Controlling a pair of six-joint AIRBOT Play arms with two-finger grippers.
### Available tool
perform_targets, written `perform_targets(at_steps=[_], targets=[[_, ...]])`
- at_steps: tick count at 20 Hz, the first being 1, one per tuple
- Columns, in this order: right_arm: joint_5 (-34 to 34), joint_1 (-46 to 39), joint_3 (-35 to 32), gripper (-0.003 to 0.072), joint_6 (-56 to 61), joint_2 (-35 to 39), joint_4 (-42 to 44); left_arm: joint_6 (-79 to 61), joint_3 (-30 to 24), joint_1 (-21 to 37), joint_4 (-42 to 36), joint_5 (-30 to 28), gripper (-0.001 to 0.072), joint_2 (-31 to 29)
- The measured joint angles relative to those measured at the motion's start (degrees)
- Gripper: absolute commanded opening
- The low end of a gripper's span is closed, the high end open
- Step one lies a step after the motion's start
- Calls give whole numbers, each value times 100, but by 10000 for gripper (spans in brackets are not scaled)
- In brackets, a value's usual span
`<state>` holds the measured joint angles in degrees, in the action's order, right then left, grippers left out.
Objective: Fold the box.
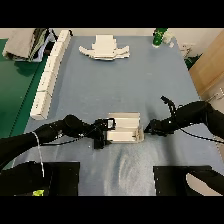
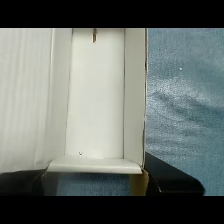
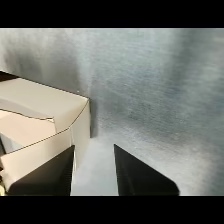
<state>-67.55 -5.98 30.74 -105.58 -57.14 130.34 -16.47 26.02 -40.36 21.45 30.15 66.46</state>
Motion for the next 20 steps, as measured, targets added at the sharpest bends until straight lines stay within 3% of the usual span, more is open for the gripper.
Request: perform_targets(at_steps=[7, 13, 16, 20], targets=[[-24, 439, 24, 407, -103, 44, 264, 0, 0, 0, 0, 0, 393, 0], [459, 1097, 142, 406, 85, -13, 225, 0, 0, 0, 0, 0, 393, 0], [682, 1478, 225, 402, 584, -70, -103, 0, 0, 0, 0, 0, 393, 0], [909, 2293, 595, 400, 1963, -116, -1176, 0, 0, 0, 0, 0, 393, 0]])
